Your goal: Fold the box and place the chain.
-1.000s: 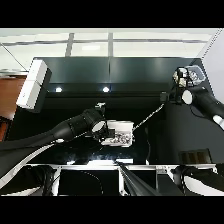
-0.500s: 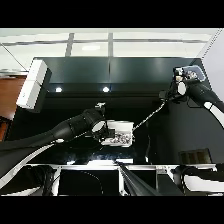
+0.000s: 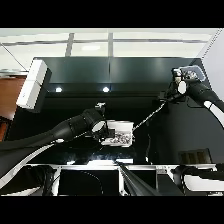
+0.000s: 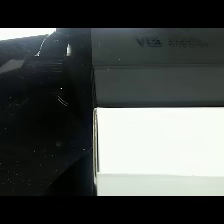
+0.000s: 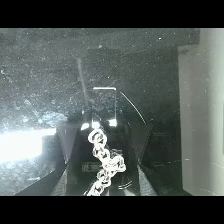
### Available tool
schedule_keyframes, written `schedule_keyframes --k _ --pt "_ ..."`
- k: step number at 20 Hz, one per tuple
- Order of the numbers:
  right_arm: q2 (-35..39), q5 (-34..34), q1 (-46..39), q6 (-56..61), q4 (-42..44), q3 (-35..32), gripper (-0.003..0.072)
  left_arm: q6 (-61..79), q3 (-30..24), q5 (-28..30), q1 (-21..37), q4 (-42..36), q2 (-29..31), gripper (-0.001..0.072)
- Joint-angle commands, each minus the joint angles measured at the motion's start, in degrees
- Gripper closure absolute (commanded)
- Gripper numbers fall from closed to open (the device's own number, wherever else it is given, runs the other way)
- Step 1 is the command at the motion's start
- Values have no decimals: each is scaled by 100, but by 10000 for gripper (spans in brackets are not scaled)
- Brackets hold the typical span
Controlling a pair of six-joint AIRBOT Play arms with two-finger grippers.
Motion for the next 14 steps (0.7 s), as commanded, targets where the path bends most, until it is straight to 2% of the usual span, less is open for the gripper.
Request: schedule_keyframes --k 1,3,5,6,7,11,14 --pt "-22 94 -4 -35 37 0 213 0 4 2 0 -4 -2 678" --pt "-22 219 -4 -122 39 0 546 0 4 2 0 -4 -2 678" --pt "-13 350 -4 -125 39 0 557 0 4 4 0 -4 -2 678" --pt "2 439 -4 -149 37 0 626 0 4 4 0 -2 -2 678" --pt "39 511 -4 -166 35 0 642 0 4 4 0 -2 -2 678" --pt "487 612 -4 -284 35 0 643 0 4 9 0 0 -2 678" --pt "1165 925 13 -614 284 0 643 0 4 11 0 2 -2 678"
